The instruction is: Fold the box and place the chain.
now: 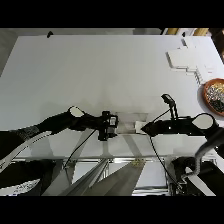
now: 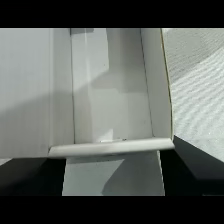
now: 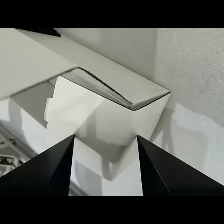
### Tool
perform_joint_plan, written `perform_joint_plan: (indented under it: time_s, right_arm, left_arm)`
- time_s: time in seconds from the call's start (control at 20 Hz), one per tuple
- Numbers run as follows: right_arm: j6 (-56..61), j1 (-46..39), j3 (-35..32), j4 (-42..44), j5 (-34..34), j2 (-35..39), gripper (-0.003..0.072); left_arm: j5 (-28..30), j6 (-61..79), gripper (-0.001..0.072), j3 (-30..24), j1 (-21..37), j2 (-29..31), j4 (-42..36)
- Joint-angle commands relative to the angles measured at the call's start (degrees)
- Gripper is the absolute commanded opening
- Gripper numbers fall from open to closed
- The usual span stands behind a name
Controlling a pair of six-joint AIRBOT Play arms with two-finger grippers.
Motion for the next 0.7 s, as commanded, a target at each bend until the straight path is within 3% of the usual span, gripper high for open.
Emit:
perform_joint_plan:
  time_s: [0.0, 0.1, 0.65]
  right_arm:
    - [16.7, 7.7, 3.2, -12.5, -4.0, -1.2, 0.0437]
    - [24.0, 12.1, 5.3, -18.9, -4.5, -3.0, 0.0438]
    - [47.7, 25.5, 15.2, -31.5, -1.4, -17.0, 0.0368]
  left_arm:
    - [0.0, 0.0, 0.0372, 0.0, 0.0, 0.0, 0.0]
    - [0.0, 0.0, 0.0372, 0.0, 0.0, 0.0, 0.0]
    - [0.0, 0.0, 0.0372, 0.0, 0.0, 0.0, 0.0]
